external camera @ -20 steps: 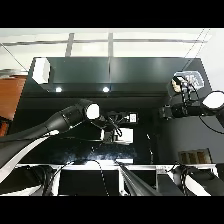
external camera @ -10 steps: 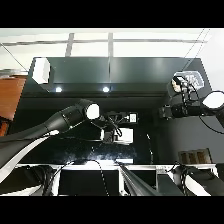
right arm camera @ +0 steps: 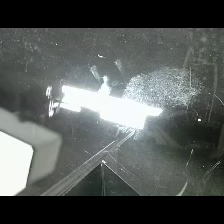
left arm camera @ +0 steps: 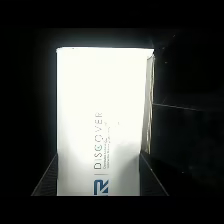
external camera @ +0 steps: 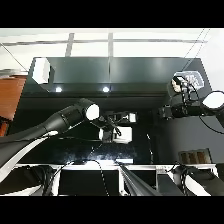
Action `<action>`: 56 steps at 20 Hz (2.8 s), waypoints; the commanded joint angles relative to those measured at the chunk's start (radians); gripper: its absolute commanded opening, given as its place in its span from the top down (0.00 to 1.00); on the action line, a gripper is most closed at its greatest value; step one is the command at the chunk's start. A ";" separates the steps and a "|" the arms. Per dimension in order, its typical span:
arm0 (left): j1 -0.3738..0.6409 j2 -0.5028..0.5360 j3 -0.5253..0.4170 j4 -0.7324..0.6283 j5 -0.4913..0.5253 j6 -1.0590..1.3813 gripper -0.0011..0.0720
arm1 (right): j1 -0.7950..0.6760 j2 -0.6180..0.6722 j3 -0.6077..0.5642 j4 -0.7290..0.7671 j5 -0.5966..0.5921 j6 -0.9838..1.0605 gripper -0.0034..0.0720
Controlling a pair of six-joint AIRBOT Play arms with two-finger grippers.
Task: Fold the box and place the chain.
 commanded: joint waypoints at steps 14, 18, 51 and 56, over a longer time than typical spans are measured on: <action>0.652 0.206 0.046 0.141 -0.242 -0.597 0.53 | 0.000 0.001 0.000 0.002 0.014 0.002 0.93; 0.924 0.206 0.046 0.140 -0.286 -0.598 0.73 | 0.000 0.001 0.000 0.002 0.016 0.013 0.93; 1.202 -0.003 0.215 0.191 -0.028 -0.636 0.00 | -0.002 0.002 0.002 0.004 -0.002 0.023 0.93; 1.202 0.151 0.355 0.192 -0.205 -0.766 0.89 | -0.058 0.005 0.130 -0.055 -0.005 0.024 0.93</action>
